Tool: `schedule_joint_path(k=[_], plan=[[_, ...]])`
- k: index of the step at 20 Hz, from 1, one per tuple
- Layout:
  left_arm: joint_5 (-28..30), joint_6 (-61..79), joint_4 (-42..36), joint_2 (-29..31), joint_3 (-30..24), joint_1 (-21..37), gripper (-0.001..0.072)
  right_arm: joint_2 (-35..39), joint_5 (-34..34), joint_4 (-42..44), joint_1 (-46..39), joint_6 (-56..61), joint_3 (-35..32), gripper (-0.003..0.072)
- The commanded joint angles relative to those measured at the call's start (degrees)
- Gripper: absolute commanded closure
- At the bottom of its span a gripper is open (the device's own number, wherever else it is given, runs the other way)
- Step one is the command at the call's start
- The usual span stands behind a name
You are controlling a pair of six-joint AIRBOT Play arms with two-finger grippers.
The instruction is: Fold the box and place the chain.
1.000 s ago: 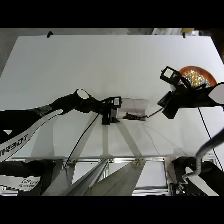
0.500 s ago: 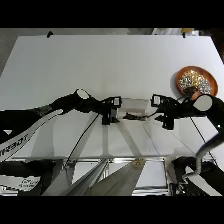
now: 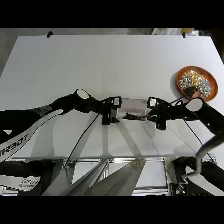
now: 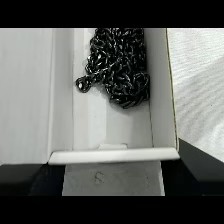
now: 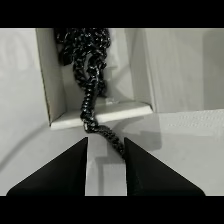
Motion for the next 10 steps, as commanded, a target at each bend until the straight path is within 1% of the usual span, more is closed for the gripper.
schedule_joint_path(k=[1, 7, 9, 10], plan=[[0.0, 0.0, 0.0, 0.0, 0.0, 0.0, 0.0439, -1.2, -1.1, 2.1, 0.0, -0.5, -0.2, 0.0517], [0.0, 0.0, 0.0, 0.0, 0.0, 0.0, 0.0439, -3.3, -1.1, 1.8, 2.3, -0.5, -0.2, 0.0519], [0.0, 0.0, 0.0, 0.0, 0.0, 0.0, 0.0439, -3.6, -1.1, 0.6, 2.4, -0.4, -0.2, 0.0559], [0.0, 0.0, 0.0, 0.0, 0.0, 0.0, 0.0439, -3.5, -0.8, -1.3, 2.4, 0.6, -0.2, 0.0630]])
